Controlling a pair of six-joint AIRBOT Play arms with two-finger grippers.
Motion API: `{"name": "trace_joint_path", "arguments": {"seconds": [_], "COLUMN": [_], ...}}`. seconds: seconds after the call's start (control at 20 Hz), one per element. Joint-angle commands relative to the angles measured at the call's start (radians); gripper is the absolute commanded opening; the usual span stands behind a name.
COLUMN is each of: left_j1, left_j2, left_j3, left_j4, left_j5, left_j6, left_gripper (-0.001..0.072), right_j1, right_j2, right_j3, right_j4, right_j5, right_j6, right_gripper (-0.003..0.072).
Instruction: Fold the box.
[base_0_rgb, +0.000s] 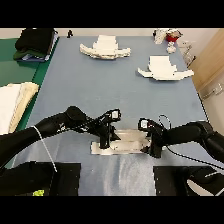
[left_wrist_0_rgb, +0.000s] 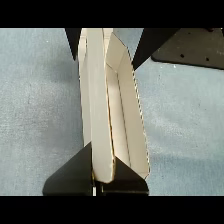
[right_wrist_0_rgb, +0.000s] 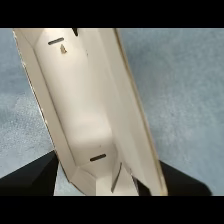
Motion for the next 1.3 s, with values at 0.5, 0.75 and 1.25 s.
{"name": "trace_joint_path", "arguments": {"seconds": [0.5, 0.75, 1.25], "left_j1": [0.001, 0.001, 0.001], "left_j2": [0.001, 0.001, 0.001], "left_j3": [0.001, 0.001, 0.001], "left_j4": [0.0, 0.0, 0.0], "left_j5": [0.002, 0.002, 0.002], "left_j6": [0.0, 0.0, 0.001], "left_gripper": [0.0014, 0.0014, 0.0014], "right_j1": [-0.02, -0.02, -0.02], "right_j2": [-0.02, -0.014, -0.027], "right_j3": [-0.002, -0.029, -0.082], "right_j4": [0.051, 0.043, 0.051], "right_j5": [-0.013, -0.024, 0.072], "right_j6": [-0.076, -0.137, -0.199], "right_gripper": [0.0706, 0.0698, 0.0691]}}
